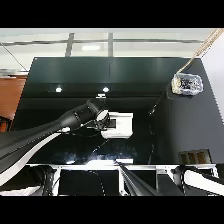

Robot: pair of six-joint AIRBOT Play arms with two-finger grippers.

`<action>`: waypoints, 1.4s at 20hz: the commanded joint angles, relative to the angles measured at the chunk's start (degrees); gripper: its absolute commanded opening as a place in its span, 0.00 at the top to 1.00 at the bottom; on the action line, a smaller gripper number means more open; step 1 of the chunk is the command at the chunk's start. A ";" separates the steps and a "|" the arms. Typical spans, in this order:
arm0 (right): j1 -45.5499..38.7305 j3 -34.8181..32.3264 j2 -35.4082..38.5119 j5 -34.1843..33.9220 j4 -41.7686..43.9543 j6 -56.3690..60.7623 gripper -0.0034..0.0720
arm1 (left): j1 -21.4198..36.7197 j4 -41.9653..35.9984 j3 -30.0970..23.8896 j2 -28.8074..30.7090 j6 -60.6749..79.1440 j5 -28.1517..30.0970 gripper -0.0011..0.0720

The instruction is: Fold the box and place the chain.

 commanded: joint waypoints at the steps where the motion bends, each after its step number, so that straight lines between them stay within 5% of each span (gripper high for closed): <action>1: -0.04 3.54 2.32 -0.09 5.27 -2.25 0.94 | 0.04 0.02 0.04 0.02 0.02 -0.09 0.95; 6: 0.09 3.04 6.32 10.36 6.47 -3.32 0.94 | 0.02 0.00 0.04 0.02 0.00 -0.09 0.95; 18: 9.84 -20.02 21.81 17.92 10.47 -7.37 0.95 | 0.04 0.00 0.04 0.02 0.02 -0.07 0.95; 28: 17.97 -21.73 21.86 23.67 12.76 -8.04 0.95 | 0.04 0.02 0.04 0.02 0.00 -0.09 0.95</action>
